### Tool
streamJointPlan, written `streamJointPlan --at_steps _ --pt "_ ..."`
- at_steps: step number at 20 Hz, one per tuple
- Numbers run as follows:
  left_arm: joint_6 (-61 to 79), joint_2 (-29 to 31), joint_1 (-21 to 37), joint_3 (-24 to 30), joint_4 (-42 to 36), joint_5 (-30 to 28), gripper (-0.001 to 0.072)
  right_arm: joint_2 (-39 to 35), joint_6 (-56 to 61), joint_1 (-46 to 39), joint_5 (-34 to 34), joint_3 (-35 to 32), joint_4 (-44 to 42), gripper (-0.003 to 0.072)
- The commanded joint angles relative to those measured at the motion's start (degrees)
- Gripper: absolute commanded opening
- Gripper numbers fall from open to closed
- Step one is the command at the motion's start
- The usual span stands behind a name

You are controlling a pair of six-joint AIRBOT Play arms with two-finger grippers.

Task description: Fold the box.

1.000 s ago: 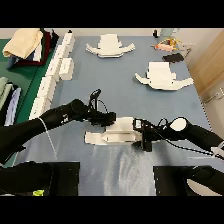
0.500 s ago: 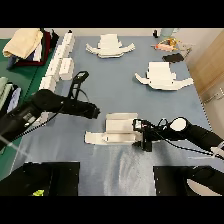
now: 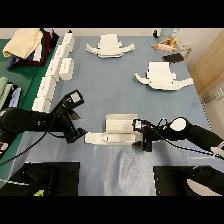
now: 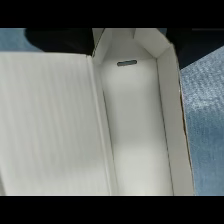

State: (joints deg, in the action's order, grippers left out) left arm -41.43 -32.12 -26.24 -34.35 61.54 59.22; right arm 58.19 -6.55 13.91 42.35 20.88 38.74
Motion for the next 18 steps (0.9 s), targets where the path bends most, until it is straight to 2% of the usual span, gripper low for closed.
streamJointPlan --at_steps 1,3,5,9,13,15,16,18 --pt "14.8 -0.4 1.6 4.6 -6.9 -4.1 0.0702 0.0 0.0 0.0 0.0 0.0 0.0 0.0502" --pt "29.0 -3.6 2.3 8.2 -15.5 -7.4 0.0702 0.0 0.0 0.0 0.0 0.0 0.0 0.0502" --pt "41.1 -8.6 2.3 9.9 -20.4 -8.5 0.0701 0.0 0.0 0.0 0.0 0.0 0.0 0.0502" --pt "49.5 -20.2 -0.5 9.5 -25.2 -12.0 0.0701 0.0 0.0 0.0 0.0 0.0 0.0 0.0502" --pt "55.2 -26.5 -5.6 9.4 -30.9 -17.0 0.0699 0.0 0.0 0.0 0.0 0.0 0.0 0.0502" --pt "55.2 -28.0 -6.6 9.4 -31.7 -20.4 0.0471 0.0 0.0 0.0 0.0 0.0 0.0 0.0502" --pt "55.2 -28.4 -6.9 9.2 -31.8 -21.2 0.0450 0.0 0.0 0.0 0.0 0.0 0.0 0.0503" --pt "55.2 -28.9 -7.7 8.7 -31.8 -21.2 0.0211 0.0 0.0 0.0 0.0 0.0 0.0 0.0502"
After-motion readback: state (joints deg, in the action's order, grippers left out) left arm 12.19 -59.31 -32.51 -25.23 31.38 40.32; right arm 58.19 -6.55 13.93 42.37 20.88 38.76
